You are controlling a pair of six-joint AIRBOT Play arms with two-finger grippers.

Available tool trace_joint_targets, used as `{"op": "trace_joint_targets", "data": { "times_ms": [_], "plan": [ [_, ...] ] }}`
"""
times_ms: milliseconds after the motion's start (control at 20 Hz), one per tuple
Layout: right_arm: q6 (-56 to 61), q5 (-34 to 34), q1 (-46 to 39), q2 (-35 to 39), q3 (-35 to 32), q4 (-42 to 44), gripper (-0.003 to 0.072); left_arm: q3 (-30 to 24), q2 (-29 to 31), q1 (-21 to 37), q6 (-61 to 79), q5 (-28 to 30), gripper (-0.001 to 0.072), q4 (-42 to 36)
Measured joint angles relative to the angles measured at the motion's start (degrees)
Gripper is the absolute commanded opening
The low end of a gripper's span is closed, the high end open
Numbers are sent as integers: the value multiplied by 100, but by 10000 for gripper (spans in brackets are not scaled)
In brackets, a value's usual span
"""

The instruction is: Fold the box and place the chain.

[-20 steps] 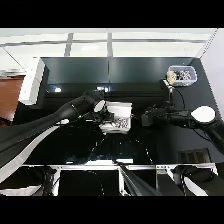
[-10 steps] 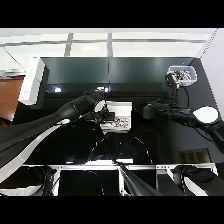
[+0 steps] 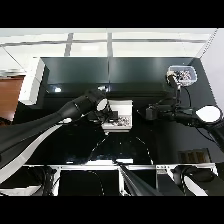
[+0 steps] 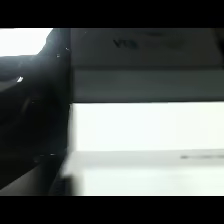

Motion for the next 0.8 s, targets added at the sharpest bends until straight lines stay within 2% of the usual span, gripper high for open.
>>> {"op": "trace_joint_targets", "data": {
  "times_ms": [200,350,500,600,700,800],
  "plan": [
    [4,39,-7,0,0,-17,325,116,404,0,299,-66,438,197],
    [4,55,-7,0,0,-15,325,-13,981,17,772,-284,438,713],
    [4,59,-7,0,0,-15,325,-608,1709,343,1008,-374,438,1235],
    [4,63,-7,0,0,-15,325,-1290,2199,946,1073,-295,435,1248],
    [4,66,-7,0,0,-13,325,-1985,2529,1729,1296,57,421,638],
    [4,63,-7,0,0,-13,325,-2658,2686,2542,2232,525,422,-758]
  ]
}}
